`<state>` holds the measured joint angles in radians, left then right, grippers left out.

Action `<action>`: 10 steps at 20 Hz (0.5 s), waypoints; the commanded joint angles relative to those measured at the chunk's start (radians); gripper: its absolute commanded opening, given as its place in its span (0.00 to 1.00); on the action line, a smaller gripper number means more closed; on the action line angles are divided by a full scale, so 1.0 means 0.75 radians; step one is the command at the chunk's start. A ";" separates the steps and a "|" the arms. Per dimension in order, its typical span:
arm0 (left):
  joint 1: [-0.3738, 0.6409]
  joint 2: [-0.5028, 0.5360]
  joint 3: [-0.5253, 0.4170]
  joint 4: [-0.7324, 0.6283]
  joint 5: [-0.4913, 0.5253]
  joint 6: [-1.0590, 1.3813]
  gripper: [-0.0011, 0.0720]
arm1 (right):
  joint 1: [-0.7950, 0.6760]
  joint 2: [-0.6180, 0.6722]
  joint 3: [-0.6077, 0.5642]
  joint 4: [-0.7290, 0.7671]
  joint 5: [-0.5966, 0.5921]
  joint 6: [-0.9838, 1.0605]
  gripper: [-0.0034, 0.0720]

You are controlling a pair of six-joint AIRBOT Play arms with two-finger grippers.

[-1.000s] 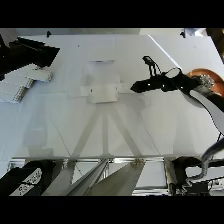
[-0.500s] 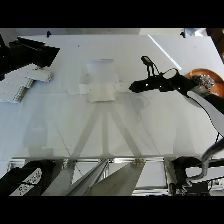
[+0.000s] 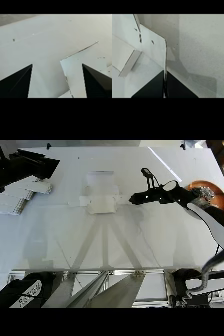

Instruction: Fold the box and place the chain.

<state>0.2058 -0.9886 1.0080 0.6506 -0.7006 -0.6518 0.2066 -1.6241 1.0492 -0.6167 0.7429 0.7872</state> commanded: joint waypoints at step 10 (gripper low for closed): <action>-0.010 -0.142 0.011 0.017 -0.043 0.013 0.97 | 0.002 -0.001 -0.001 0.000 0.001 0.000 0.06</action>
